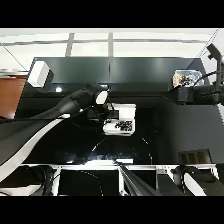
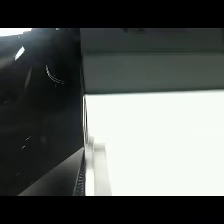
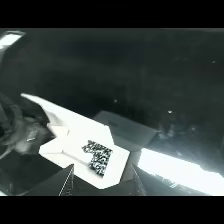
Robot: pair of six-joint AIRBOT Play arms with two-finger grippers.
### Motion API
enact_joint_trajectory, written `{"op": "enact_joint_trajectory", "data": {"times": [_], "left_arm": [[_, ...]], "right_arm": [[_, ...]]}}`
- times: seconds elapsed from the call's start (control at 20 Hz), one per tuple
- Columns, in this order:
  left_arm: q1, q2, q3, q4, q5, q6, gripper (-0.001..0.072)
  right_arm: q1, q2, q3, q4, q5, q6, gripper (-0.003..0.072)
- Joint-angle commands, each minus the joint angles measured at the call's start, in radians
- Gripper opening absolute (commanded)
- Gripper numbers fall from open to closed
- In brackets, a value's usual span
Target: Fold the box and place the chain.
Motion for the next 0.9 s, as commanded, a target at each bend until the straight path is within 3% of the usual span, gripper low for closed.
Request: {"op": "enact_joint_trajectory", "data": {"times": [0.0,0.15,0.3,0.35,0.4,0.5,0.55,0.65,0.7,0.8,0.85], "left_arm": [[-0.002,0.127,-0.003,0.124,-0.052,0.105,0.0246],[0.063,0.254,-0.022,0.24,-0.084,0.173,0.0246],[0.211,0.394,-0.121,0.197,0.024,0.232,0.0246],[0.256,0.456,-0.19,0.105,0.13,0.308,0.0246],[0.296,0.534,-0.288,-0.042,0.275,0.444,0.0245],[0.364,0.661,-0.478,-0.336,0.466,0.739,0.0246],[0.395,0.706,-0.571,-0.455,0.527,0.882,0.0244],[0.42,0.723,-0.693,-0.556,0.563,1.113,0.0235],[0.417,0.71,-0.732,-0.557,0.56,1.25,0.0274],[0.401,0.67,-0.768,-0.555,0.551,1.469,0.069],[0.392,0.642,-0.768,-0.547,0.557,1.521,0.0696]], "right_arm": [[-0.018,0.015,0.003,0.0,0.002,0.0,0.043],[-0.018,0.015,0.003,-0.003,0.003,0.0,0.043],[-0.018,0.015,0.003,-0.029,0.003,0.0,0.043],[-0.018,0.015,0.003,-0.041,0.003,0.0,0.043],[-0.018,0.015,0.003,-0.048,0.003,0.0,0.043],[-0.018,0.015,0.003,-0.047,0.003,0.0,0.043],[-0.018,0.015,0.003,-0.047,0.003,0.0,0.043],[-0.018,0.015,0.003,-0.053,-0.009,0.0,0.043],[-0.018,0.015,0.003,-0.056,-0.017,0.0,0.043],[-0.018,0.014,0.003,-0.073,-0.026,0.0,0.043],[-0.018,0.014,0.003,-0.08,-0.026,0.001,0.043]]}}
